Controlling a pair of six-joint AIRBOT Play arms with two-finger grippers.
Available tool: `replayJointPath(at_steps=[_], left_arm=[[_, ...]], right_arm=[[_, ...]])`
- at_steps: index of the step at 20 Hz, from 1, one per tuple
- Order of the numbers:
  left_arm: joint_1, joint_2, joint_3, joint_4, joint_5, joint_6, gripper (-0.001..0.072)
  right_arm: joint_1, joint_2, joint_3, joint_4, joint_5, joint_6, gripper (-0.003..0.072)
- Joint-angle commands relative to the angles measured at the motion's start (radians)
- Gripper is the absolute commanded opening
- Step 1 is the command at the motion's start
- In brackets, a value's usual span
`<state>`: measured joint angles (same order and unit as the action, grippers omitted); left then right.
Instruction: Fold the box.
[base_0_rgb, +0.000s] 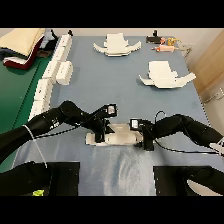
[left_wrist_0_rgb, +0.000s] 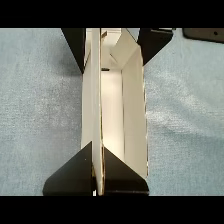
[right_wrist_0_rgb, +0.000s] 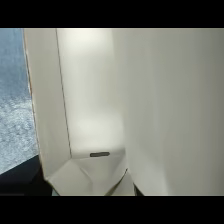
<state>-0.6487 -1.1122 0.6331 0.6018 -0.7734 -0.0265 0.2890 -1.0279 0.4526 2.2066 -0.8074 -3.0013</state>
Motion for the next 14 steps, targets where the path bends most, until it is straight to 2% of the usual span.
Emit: replayJointPath(at_steps=[1, 2, 3, 14], left_arm=[[0.000, 0.000, 0.001, 0.000, 0.000, 0.000, 0.0014], [0.000, 0.000, 0.001, 0.000, 0.000, 0.000, 0.0014], [0.000, 0.000, 0.001, 0.000, 0.000, 0.000, 0.0014], [0.000, 0.000, 0.001, 0.000, 0.000, 0.001, 0.0014]], right_arm=[[0.002, 0.000, -0.004, -0.004, 0.023, 0.000, 0.0632], [0.002, 0.000, -0.004, -0.005, 0.019, 0.001, 0.0506], [0.002, 0.000, -0.004, -0.007, 0.014, 0.001, 0.0461], [0.002, 0.001, -0.004, -0.007, 0.010, 0.000, 0.0464]])
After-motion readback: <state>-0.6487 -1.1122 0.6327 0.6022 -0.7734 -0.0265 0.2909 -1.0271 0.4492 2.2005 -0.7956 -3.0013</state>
